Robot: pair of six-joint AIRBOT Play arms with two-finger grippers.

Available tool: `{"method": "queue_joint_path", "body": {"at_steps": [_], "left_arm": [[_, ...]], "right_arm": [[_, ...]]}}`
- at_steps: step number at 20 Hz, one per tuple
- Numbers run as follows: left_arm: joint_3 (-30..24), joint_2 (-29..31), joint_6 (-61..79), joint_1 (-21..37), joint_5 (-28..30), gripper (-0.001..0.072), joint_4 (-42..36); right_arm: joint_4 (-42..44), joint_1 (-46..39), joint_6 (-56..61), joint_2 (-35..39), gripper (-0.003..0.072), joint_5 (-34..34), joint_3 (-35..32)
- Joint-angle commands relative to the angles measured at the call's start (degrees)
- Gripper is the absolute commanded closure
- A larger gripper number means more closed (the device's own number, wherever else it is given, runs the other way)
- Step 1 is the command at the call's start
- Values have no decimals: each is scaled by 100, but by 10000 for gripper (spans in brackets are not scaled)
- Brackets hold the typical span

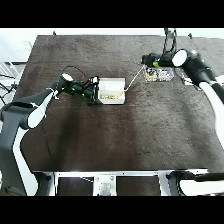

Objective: Fold the box and place the chain.

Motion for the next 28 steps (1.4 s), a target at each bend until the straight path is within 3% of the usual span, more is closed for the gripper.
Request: {"method": "queue_joint_path", "body": {"at_steps": [1,5,15,22,28], "left_arm": [[4,0,0,4,0,349,0],[4,0,2,4,2,349,0],[4,0,2,4,2,349,0],[4,0,0,4,2,349,2],[4,0,2,4,2,349,2]], "right_arm": [[-542,455,-155,1108,680,957,7],[-752,1132,-125,1565,680,1276,4],[-1045,2444,612,1419,680,1069,-192],[-1036,2546,1250,1075,680,-164,-1084],[-1029,2542,1648,35,678,-973,-1333]]}}
